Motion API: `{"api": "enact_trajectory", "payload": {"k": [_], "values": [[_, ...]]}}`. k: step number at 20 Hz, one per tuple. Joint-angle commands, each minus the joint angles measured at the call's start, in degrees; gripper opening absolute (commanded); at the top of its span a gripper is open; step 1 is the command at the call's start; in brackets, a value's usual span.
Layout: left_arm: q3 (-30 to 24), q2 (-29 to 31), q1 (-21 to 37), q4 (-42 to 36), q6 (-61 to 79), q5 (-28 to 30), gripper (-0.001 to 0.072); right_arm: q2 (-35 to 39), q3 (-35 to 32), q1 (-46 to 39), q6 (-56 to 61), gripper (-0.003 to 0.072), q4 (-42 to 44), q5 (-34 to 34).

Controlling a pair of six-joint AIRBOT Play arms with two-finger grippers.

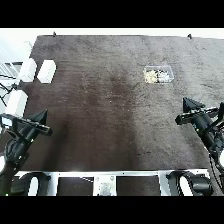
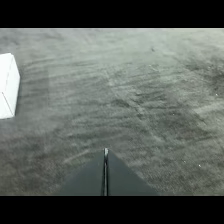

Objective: Fold the box and place the chain.

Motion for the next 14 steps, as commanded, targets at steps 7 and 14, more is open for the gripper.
{"api": "enact_trajectory", "payload": {"k": [7,14], "values": [[-1.5,0.4,0.0,0.4,-1.7,-0.6,0.0019,0.0,-0.1,0.0,0.0,0.0012,-2.2,0.0],[-1.5,0.4,0.0,0.4,-1.7,-0.5,0.002,0.0,-0.1,0.0,0.0,0.0012,-2.2,0.0]]}}
